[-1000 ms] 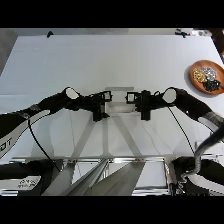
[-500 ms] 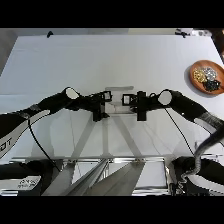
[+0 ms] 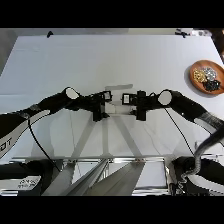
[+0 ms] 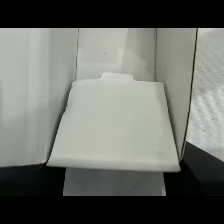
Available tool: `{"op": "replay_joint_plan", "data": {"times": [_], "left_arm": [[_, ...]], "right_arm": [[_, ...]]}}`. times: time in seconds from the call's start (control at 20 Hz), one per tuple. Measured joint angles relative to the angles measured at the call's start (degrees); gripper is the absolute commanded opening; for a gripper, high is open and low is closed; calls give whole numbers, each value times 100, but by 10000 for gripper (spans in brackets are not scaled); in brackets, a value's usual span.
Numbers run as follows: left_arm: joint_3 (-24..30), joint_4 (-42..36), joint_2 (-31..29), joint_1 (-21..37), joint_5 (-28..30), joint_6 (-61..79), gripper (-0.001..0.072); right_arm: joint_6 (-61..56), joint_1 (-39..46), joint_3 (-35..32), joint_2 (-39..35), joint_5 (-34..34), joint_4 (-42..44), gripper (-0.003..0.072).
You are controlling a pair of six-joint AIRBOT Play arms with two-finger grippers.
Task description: Fold the box and place the chain.
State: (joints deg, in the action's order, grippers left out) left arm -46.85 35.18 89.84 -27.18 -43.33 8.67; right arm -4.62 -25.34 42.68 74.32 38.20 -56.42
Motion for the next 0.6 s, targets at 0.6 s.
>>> {"op": "replay_joint_plan", "data": {"times": [0.6], "left_arm": [[0,-2,0,0,0,7,508]], "right_arm": [[-1434,564,0,-1342,553,-328,13]]}}
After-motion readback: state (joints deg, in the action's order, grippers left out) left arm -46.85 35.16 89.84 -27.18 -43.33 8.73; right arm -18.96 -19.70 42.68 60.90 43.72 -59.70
